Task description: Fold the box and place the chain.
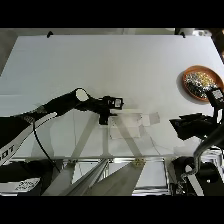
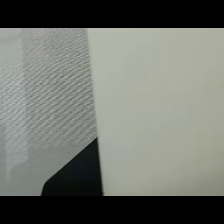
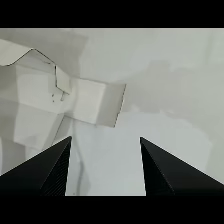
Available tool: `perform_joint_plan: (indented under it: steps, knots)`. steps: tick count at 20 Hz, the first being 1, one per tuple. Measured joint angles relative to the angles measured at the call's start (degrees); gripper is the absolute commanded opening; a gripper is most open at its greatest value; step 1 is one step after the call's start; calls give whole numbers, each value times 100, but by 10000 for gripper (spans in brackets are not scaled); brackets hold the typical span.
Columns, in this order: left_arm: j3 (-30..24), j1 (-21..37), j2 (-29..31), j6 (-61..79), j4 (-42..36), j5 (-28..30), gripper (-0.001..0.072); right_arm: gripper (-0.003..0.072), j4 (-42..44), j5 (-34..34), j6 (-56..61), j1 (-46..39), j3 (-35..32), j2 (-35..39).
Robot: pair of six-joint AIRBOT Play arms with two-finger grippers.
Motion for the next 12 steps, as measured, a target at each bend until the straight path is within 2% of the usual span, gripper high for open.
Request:
perform_joint_plan:
  steps: [12]
  knots:
    - [0,-11,37,-555,-11,157,10,465,0,-42,2,0,0,0]
